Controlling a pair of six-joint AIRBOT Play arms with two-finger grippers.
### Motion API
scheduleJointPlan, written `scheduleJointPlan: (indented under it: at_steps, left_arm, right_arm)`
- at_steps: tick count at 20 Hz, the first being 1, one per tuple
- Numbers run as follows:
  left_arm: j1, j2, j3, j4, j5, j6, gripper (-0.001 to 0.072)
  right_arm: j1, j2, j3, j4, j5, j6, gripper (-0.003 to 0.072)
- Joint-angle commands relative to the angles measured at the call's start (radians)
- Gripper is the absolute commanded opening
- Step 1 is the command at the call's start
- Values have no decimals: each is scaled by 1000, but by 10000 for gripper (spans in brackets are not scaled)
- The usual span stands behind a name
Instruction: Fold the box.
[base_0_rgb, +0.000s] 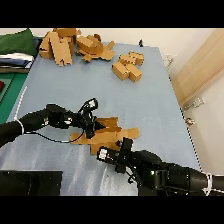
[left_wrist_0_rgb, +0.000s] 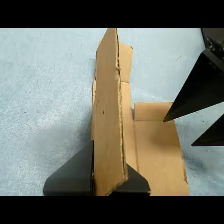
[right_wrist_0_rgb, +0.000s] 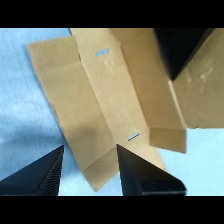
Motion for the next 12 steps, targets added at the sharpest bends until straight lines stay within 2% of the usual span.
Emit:
scheduleJointPlan:
  at_steps: [1, 12]
  left_arm:
    - [0, 0, 0, -2, 2, 0, 17]
    - [-2, 0, 0, -2, -2, 0, 17]
  right_arm:
    - [-1, -20, -21, -6, 0, 0, 534]
    - [-3, -100, -19, -131, -29, 1, 533]
